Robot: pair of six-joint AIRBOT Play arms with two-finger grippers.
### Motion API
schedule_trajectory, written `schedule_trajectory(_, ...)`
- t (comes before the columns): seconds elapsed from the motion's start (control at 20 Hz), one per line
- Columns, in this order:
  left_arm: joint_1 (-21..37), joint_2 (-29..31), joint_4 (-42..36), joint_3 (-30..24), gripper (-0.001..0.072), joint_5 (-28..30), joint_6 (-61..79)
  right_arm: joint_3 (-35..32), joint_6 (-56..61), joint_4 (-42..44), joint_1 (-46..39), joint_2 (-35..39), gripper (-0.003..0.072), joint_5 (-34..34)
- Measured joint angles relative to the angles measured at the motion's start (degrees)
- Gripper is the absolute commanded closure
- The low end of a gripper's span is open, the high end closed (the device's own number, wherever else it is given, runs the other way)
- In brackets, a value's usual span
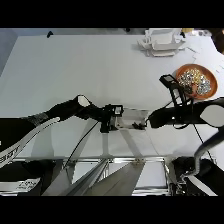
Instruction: Fold the box and place the chain.
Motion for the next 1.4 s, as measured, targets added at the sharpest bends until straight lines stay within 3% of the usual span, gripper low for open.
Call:
schedule_trajectory(0.4, 0.0, 0.0, -0.02, 0.0, 0.0562, 0.0, 0.0, 0.0, 4.66, 2.08, 13.62, 1.77, 0.067, -13.25)
schedule_trajectory(0.95, 0.02, 0.0, -0.02, 0.0, 0.0562, 0.0, 0.0, -0.5, 12.83, -3.28, 16.22, -3.58, 0.0669, -16.59)
schedule_trajectory(1.0, 0.0, 0.0, 0.0, 0.0, 0.0562, 0.0, 0.0, -0.63, 13.31, -3.5, 16.22, -4.2, 0.0661, -16.59)
schedule_trajectory(1.05, 0.0, 0.0, -0.02, 0.0, 0.0562, 0.0, 0.0, -0.81, 13.6, -3.65, 16.22, -4.79, 0.0606, -16.59)
schedule_trajectory(1.4, 0.0, 0.0, 0.0, 0.0, 0.0562, 0.0, 0.0, -2.01, 14.78, -4.04, 16.22, -7.69, 0.0505, -17.18)
